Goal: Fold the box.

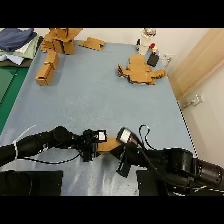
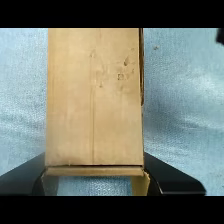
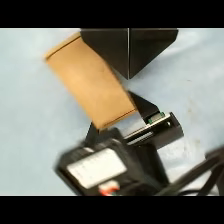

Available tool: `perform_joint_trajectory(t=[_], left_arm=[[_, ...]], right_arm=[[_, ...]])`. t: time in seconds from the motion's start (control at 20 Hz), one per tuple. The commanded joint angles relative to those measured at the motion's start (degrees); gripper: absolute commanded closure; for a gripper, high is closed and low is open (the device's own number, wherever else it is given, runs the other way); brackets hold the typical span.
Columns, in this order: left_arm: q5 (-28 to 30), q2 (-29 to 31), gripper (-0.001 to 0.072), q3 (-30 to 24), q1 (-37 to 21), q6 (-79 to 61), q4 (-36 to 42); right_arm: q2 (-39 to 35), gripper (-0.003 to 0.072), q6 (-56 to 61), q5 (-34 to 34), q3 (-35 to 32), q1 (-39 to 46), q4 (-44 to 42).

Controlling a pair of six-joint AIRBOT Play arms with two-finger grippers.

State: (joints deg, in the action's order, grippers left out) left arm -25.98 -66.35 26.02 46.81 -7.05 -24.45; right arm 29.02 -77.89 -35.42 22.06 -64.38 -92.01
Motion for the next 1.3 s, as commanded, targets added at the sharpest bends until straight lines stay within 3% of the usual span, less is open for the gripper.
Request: perform_joint_trajectory(t=[0.0,0.15,0.25,0.55,0.9,1.25], left_arm=[[0.0,0.0,0.0183,0.0,0.0,0.0,0.0],[0.0,0.0,0.0183,0.0,0.0,0.0,0.0],[0.0,0.0,0.0183,0.0,0.0,0.0,0.0],[0.0,0.0,0.0183,0.0,0.0,0.0,0.0],[0.0,0.0,0.0183,0.0,0.0,0.0,0.0],[0.0,0.0,0.0183,0.0,0.0,0.0,0.0]], right_arm=[[-0.8,0.0687,28.9,7.1,-3.6,0.1,-11.4],[-0.6,0.0686,37.9,26.1,-11.4,0.1,-14.1],[0.3,0.0686,42.7,32.3,-14.5,0.1,-14.1],[4.7,0.0686,43.0,32.9,-14.9,0.1,-14.1],[10.6,0.0686,43.6,40.4,-14.9,0.1,-14.1],[11.1,0.0686,43.6,39.8,-14.9,0.1,-14.2]])
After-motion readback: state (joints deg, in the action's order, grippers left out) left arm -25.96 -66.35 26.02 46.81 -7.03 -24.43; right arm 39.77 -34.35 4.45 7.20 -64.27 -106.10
